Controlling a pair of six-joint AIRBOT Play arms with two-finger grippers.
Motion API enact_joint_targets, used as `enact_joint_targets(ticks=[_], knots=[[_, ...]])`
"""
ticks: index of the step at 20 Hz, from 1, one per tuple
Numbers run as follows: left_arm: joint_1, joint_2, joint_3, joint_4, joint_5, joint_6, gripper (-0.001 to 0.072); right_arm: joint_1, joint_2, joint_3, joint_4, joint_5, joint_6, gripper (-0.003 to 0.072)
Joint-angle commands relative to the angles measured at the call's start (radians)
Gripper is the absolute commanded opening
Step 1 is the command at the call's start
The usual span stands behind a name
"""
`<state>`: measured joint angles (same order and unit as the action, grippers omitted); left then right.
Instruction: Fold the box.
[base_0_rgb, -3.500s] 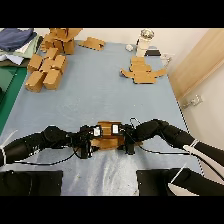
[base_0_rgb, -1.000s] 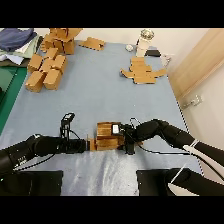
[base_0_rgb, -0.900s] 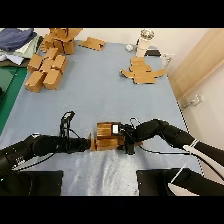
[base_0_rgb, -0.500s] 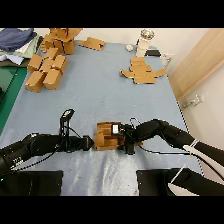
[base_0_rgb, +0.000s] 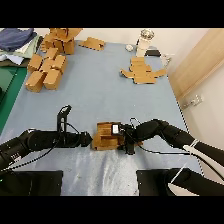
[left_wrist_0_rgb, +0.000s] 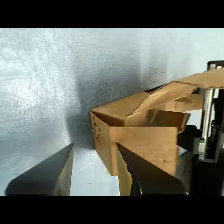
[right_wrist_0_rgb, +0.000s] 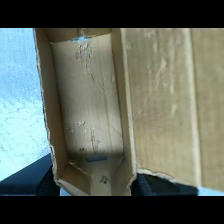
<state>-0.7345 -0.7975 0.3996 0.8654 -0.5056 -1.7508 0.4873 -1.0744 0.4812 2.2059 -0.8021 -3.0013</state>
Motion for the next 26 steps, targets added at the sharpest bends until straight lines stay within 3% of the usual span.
enact_joint_targets(ticks=[1,4,8,15,16,17,18,22,26], knots=[[0.005,0.001,0.013,-0.047,-0.016,0.011,0.0404,0.001,-0.001,0.0,0.0,0.0,0.0,0.0444],[0.005,0.0,0.013,-0.117,-0.046,0.098,0.0416,0.001,-0.001,0.0,0.0,0.0,0.0,0.0444],[0.005,-0.028,0.013,-0.196,-0.014,0.146,0.0431,0.001,-0.001,0.0,0.0,0.0,0.0,0.0444],[0.005,-0.069,0.013,-0.198,-0.002,0.142,0.0433,0.001,-0.001,0.0,0.0,0.0,0.0,0.0444],[0.005,-0.069,0.015,-0.201,-0.011,0.143,0.0511,0.001,-0.001,0.0,0.0,0.0,0.0,0.0444],[0.005,-0.069,0.021,-0.205,-0.023,0.138,0.064,0.001,-0.001,0.0,0.0,0.0,0.0,0.0444],[0.005,-0.069,0.026,-0.213,-0.026,0.136,0.066,0.001,-0.001,0.0,0.0,0.0,0.0,0.0444],[0.005,-0.091,0.061,-0.21,-0.027,0.109,0.0659,0.001,-0.001,0.0,0.0,0.0,0.0,0.0444],[-0.039,-0.19,0.108,-0.183,-0.048,0.076,0.0651,0.001,-0.001,0.0,0.0,0.0,0.0,0.0444]])
